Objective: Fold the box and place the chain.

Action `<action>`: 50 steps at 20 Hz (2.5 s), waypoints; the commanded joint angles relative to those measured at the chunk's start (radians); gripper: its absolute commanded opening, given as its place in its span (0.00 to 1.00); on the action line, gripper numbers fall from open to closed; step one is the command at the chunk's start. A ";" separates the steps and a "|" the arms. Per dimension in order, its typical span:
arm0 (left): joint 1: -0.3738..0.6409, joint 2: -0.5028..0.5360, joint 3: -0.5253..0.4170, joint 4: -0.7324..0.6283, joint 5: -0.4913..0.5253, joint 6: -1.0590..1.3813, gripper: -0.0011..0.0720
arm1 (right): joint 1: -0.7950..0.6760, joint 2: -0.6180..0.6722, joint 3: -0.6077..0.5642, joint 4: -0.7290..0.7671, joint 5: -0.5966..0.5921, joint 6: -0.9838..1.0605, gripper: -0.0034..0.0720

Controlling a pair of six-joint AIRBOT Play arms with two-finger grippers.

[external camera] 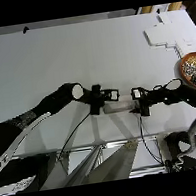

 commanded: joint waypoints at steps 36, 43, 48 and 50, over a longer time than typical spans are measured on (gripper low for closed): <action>-0.041 0.048 0.002 -0.445 0.354 -0.237 0.02 | -0.001 0.001 0.001 0.007 -0.007 0.004 0.47; 0.016 -0.039 0.002 -0.469 0.228 -0.232 0.02 | -0.001 0.001 0.001 0.007 -0.007 0.004 0.47; 0.018 0.063 0.002 -0.245 0.126 -0.211 0.02 | -0.001 0.001 0.001 0.007 -0.007 0.004 0.47; 0.018 0.144 0.002 -0.090 0.056 -0.261 0.02 | -0.001 0.001 0.001 0.007 -0.007 0.004 0.47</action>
